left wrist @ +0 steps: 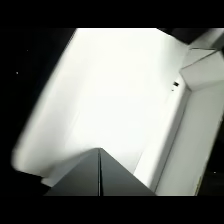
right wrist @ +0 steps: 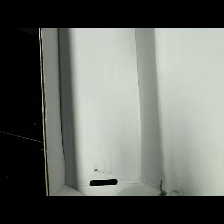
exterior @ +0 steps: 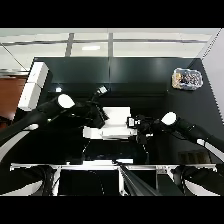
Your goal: Fold the box and place the chain.
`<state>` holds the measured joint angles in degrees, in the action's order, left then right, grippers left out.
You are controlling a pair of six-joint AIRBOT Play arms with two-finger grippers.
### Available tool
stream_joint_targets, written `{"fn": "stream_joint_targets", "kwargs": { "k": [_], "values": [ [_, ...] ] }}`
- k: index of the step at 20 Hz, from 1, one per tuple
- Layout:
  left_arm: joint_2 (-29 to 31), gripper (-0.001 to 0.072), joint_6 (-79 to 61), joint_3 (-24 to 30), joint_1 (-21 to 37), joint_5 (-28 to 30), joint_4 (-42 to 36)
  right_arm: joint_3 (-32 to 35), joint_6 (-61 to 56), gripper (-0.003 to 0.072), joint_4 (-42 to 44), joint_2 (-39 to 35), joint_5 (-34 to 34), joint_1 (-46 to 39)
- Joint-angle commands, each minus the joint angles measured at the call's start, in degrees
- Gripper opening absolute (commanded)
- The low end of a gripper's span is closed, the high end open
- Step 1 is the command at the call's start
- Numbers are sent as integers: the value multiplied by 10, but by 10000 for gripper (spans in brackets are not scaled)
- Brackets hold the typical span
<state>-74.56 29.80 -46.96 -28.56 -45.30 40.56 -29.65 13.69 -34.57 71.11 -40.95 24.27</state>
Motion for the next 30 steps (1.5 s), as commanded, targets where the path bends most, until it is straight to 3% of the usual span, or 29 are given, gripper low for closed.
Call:
{"fn": "stream_joint_targets", "kwargs": {
  "k": [1, 3, 7, 8, 10, 16, 23, 25, 27, 30],
  "values": [
    [80, 23, 58, 0, 28, -28, 46, 0, 0, 180, 0, 0, 1, 0],
    [138, 23, 81, 28, 61, -27, 71, 0, -2, 180, 0, 0, 3, 0],
    [195, 30, -41, 99, 85, -53, -5, 0, -9, 180, 4, 0, 12, 0],
    [192, 140, -89, 112, 78, -59, -2, 0, -9, 180, 4, 0, 12, 0],
    [182, 720, -185, 138, 67, -34, 6, 0, -9, 180, 4, 0, 12, 0],
    [128, 707, -299, 148, 50, -14, 69, 0, -9, 180, 4, 0, 12, 0],
    [70, 674, -314, 146, -5, -10, 35, 0, -9, 180, 4, 0, 12, 0],
    [68, 539, -313, 146, -16, 17, 33, 0, -9, 180, 4, 0, 12, 0],
    [68, 293, -313, 146, -18, 30, 17, 0, -9, 181, 4, 0, 12, 0],
    [68, 267, -313, 146, -18, 33, -11, 0, -9, 180, 4, 0, 12, 0]
  ]
}}
